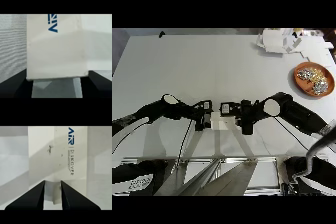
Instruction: Fold the box and place the chain.
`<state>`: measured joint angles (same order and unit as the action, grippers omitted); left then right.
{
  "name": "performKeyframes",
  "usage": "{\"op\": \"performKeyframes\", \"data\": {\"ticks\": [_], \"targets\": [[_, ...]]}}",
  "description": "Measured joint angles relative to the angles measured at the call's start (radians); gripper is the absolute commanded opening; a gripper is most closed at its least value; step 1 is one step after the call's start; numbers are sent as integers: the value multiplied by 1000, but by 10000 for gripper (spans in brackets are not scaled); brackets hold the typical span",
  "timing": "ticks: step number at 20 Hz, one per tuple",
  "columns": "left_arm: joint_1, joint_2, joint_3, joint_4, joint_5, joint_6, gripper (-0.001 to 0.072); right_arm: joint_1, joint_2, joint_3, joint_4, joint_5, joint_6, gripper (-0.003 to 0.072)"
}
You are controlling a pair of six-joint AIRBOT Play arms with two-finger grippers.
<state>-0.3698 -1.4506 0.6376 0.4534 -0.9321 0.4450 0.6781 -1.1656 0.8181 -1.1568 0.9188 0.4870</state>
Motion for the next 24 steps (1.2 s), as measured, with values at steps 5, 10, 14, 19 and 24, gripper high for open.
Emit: {"op": "performKeyframes", "data": {"ticks": [5,10,14,19,24], "targets": [[0,0,0,0,0,-2,210,34,13,-36,-45,-79,-16,138],[0,0,0,-3,4,-4,210,44,26,-44,-101,-116,-2,124],[0,0,0,-3,4,-3,210,46,52,-56,-121,-148,3,123],[0,0,0,-2,3,-1,210,46,101,-113,-126,-225,3,98],[1,0,1,-3,5,-3,210,46,113,-144,-128,-300,10,98]]}}
